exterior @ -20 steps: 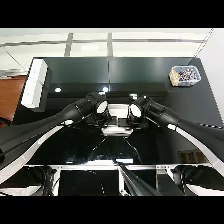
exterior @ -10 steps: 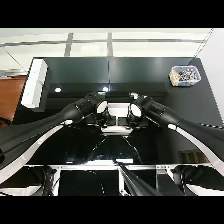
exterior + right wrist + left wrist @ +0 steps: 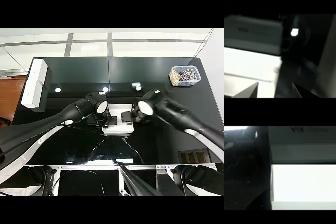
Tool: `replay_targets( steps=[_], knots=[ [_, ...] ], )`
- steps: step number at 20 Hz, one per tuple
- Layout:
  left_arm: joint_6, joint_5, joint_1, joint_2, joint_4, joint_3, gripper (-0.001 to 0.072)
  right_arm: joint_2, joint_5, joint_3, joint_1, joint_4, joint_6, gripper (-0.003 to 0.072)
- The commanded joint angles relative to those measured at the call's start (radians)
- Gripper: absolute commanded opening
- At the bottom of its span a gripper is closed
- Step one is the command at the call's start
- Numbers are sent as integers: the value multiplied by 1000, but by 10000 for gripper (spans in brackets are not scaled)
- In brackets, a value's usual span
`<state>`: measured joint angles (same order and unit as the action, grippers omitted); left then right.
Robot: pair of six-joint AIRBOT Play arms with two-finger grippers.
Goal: Fold the box and place the chain.
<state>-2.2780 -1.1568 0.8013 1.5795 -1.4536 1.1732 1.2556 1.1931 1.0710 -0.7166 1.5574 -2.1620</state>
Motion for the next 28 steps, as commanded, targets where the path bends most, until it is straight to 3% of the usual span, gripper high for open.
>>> replay_targets(
  steps=[1,4,6,7,8,11,13,15,18,21,26,28],
  knots=[
    [0,-3,0,1,-2,0,29,-169,53,35,0,354,50,510],
    [0,-3,0,1,-2,0,29,-214,-1,32,59,796,50,509],
    [0,-3,0,1,-2,0,29,-200,-182,15,219,821,47,509],
    [0,-3,0,1,-2,0,29,-182,-285,2,323,794,21,542],
    [0,-3,0,1,-2,0,29,-151,-363,-3,426,741,8,720],
    [0,-3,0,1,-2,0,29,-6,-522,0,724,359,38,720],
    [0,-3,0,1,-2,0,29,108,-570,62,849,135,106,720],
    [0,-3,0,1,-1,0,29,248,-487,222,919,61,108,720],
    [0,-3,0,1,-1,0,29,484,-227,558,957,73,115,720],
    [0,-3,0,1,-1,0,29,653,-110,799,959,73,138,720],
    [0,-4,0,1,-1,0,29,787,-82,923,960,113,138,720],
    [0,-3,0,1,-1,0,29,803,-114,924,960,151,139,671]
  ],
)
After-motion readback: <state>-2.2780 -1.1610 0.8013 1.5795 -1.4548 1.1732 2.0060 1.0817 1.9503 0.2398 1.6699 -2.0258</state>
